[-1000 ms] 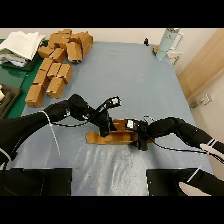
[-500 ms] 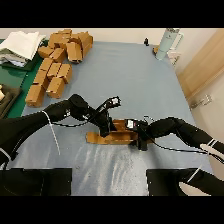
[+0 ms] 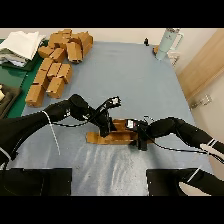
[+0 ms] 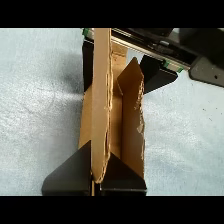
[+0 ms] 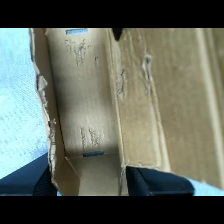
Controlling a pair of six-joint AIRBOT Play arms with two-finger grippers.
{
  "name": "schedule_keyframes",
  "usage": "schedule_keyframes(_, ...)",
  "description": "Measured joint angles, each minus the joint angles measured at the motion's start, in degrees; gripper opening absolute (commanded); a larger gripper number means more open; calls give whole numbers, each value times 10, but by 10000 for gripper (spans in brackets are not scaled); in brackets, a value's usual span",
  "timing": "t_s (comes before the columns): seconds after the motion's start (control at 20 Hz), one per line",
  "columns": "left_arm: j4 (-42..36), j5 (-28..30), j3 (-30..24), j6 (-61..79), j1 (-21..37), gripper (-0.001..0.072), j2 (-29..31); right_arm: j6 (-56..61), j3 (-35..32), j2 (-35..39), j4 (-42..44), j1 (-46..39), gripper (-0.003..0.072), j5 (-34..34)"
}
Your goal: Fold the box.
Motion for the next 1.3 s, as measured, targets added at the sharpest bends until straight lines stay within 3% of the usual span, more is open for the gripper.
schedule_keyframes(0.9, -1, 0, 0, 0, 0, 15, 0, 0, 0, 0, 0, 0, 446, 0)
schedule_keyframes(0.95, -1, 0, 0, -1, 0, 152, 0, 0, 0, 0, 0, 0, 446, 0)
schedule_keyframes(1.0, -1, 2, 0, -2, 0, 521, 0, 0, 0, 0, 0, 0, 446, 0)
schedule_keyframes(1.05, 2, 5, 0, -3, 0, 623, 0, 0, 0, 0, 0, 0, 446, 0)
schedule_keyframes(1.3, 11, -3, 9, -44, 21, 625, 10, 0, 0, 0, 0, 0, 446, 0)
